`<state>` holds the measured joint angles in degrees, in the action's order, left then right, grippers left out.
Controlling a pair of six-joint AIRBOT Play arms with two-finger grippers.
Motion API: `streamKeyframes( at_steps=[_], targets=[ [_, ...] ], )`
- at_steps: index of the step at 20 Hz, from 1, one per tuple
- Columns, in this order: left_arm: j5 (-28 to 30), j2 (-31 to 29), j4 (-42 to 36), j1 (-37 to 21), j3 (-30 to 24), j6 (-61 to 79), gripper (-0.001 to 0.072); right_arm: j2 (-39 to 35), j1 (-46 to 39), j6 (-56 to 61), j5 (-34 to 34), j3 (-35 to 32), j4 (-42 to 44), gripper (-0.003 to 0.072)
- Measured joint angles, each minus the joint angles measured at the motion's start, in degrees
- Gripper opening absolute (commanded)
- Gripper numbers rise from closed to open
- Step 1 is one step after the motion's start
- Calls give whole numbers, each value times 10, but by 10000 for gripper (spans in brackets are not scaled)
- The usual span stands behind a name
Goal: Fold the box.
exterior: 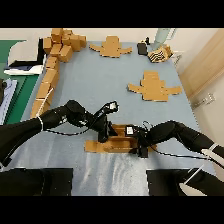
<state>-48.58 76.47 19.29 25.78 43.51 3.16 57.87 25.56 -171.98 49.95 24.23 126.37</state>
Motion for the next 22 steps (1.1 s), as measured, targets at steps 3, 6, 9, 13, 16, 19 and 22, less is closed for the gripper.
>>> streamKeyframes(
  at_steps=[3, 6, 9, 13, 16, 19, 22],
  targets=[
    [0, 0, 0, 0, 0, 0, 14, 0, -3, 0, -3, 0, -2, 542],
    [0, 0, 0, 0, 0, 0, 14, 0, -5, 0, -15, -1, -5, 542],
    [0, 0, 0, 0, 0, 0, 14, 0, -5, 0, -19, -1, -7, 542],
    [1, 0, 0, 0, 0, 0, 14, -1, -6, 0, -24, 0, -10, 542],
    [2, 0, -1, 0, 0, 0, 14, -7, -6, 1, -30, 0, -15, 542],
    [2, 0, -1, 0, 0, 0, 14, -13, -6, 1, -32, 0, -16, 542],
    [1, 0, -1, 0, 0, 0, 14, -16, -6, 1, -31, 0, -17, 542]
  ],
)
